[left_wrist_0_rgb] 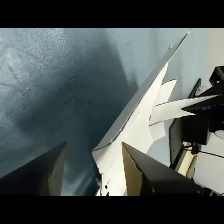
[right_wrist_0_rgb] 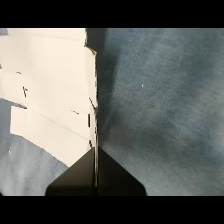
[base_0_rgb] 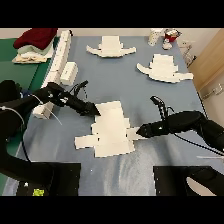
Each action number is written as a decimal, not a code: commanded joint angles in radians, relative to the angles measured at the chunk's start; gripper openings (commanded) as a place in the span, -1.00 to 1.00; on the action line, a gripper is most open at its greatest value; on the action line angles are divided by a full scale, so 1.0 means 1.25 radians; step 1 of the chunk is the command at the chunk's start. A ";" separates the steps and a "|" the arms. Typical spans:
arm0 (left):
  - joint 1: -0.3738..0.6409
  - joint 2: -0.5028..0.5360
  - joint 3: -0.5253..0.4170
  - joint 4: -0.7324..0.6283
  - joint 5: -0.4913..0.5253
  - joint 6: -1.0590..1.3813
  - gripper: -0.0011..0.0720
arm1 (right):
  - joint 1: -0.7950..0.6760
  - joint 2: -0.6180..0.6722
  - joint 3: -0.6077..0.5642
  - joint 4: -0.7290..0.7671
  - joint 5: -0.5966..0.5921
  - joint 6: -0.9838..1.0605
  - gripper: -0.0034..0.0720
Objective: Fold the box.
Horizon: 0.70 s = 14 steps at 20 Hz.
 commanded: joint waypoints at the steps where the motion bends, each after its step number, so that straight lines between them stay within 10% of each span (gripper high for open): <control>1: -0.027 -0.061 0.046 -0.028 -0.080 0.075 0.44 | 0.003 0.001 -0.001 -0.006 0.003 0.003 -0.91; 3: -0.045 -0.060 0.060 -0.034 -0.119 0.115 -0.40 | 0.002 -0.001 -0.001 -0.009 0.004 0.003 -0.91; 11: -0.085 -0.060 0.069 -0.034 -0.136 0.176 -0.47 | 0.003 -0.019 0.000 -0.009 0.003 0.003 -0.91; 14: -0.085 -0.060 0.069 -0.034 -0.150 0.225 -0.94 | 0.003 -0.019 0.000 -0.009 0.003 0.003 -0.91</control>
